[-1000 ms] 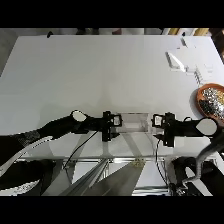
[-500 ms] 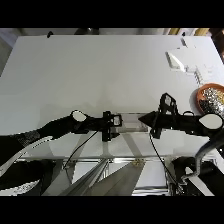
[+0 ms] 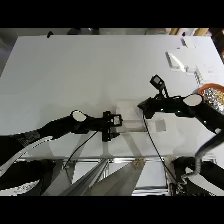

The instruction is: Fold the box and place the chain.

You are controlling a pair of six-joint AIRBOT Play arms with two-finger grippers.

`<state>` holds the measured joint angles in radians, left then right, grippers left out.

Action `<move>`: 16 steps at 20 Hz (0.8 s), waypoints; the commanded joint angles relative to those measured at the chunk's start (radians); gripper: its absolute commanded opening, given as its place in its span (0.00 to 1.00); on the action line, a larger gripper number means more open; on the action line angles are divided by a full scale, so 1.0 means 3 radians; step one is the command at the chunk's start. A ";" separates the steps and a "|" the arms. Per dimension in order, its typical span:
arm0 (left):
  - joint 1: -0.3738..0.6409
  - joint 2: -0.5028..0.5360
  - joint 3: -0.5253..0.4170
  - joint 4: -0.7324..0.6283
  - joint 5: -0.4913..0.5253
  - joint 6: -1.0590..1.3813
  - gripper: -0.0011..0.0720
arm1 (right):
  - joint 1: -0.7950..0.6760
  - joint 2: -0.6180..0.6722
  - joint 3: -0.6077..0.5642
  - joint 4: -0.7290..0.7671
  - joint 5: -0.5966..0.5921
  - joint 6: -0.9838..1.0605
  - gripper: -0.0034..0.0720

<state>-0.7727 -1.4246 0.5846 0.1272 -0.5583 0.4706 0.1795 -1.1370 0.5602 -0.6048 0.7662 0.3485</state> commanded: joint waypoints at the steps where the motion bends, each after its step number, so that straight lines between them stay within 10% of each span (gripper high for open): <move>1: -0.0003 0.0001 -0.0001 0.0001 0.0001 0.0003 0.44 | 0.0090 -0.0174 0.0061 -0.0623 0.0058 0.0331 0.07; 12: -0.0003 0.0001 -0.0001 0.0001 0.0001 0.0003 0.44 | 0.0088 0.0866 0.0069 -0.1746 0.0992 -0.0722 0.07; 16: -0.0003 0.0001 -0.0001 0.0001 0.0003 0.0003 0.44 | 0.0088 0.1020 0.0037 -0.1965 0.1204 -0.0933 0.49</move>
<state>-0.7727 -1.4246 0.5846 0.1276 -0.5575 0.4709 0.2047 -0.8722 0.5774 -1.1076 1.0595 0.1471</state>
